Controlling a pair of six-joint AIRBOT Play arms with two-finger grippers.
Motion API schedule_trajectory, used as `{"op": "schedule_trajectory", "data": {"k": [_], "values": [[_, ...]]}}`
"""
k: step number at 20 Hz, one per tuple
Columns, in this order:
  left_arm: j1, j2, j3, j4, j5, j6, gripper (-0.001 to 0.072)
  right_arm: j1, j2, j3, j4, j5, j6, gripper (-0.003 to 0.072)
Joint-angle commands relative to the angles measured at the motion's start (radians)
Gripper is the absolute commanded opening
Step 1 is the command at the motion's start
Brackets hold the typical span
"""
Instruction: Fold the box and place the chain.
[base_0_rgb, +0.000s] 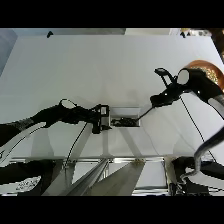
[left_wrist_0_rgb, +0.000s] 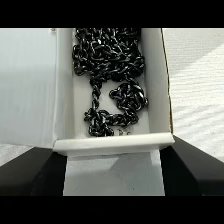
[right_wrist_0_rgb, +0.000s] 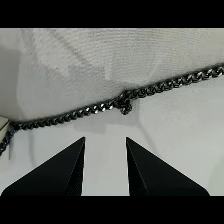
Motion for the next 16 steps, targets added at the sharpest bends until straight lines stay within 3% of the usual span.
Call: {"op": "schedule_trajectory", "data": {"k": [1,14,16], "values": [[0.0,0.001,0.001,0.0,0.0,0.0,0.0152,0.0,-0.035,-0.009,0.004,-0.033,0.004,0.0257],[0.0,0.001,0.001,0.0,0.0,0.0,0.0152,0.0,-0.068,-0.03,-0.019,-0.116,0.024,0.0237],[0.0,0.001,0.001,0.0,0.0,0.0,0.0152,0.0,-0.076,-0.03,-0.019,-0.117,0.024,0.0197]]}}
